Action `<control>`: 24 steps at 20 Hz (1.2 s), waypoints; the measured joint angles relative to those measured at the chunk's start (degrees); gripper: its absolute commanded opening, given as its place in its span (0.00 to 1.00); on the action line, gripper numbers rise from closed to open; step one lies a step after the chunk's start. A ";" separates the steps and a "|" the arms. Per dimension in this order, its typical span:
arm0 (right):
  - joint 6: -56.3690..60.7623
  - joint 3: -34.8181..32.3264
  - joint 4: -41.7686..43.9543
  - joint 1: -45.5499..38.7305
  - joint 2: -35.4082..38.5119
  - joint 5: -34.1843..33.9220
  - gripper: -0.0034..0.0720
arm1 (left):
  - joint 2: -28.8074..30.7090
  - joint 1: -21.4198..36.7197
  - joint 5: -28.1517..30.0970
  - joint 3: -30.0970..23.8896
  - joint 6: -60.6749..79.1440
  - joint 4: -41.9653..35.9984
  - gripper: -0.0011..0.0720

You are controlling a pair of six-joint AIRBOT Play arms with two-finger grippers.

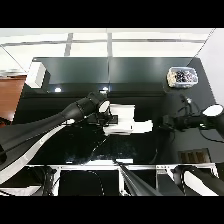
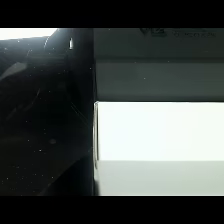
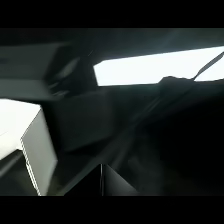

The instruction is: Fold the box and place the chain.

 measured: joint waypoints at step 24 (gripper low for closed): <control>1.60 12.76 11.72 25.18 -10.88 -0.22 0.49 | 0.00 0.00 -0.48 0.00 -0.02 -0.09 0.05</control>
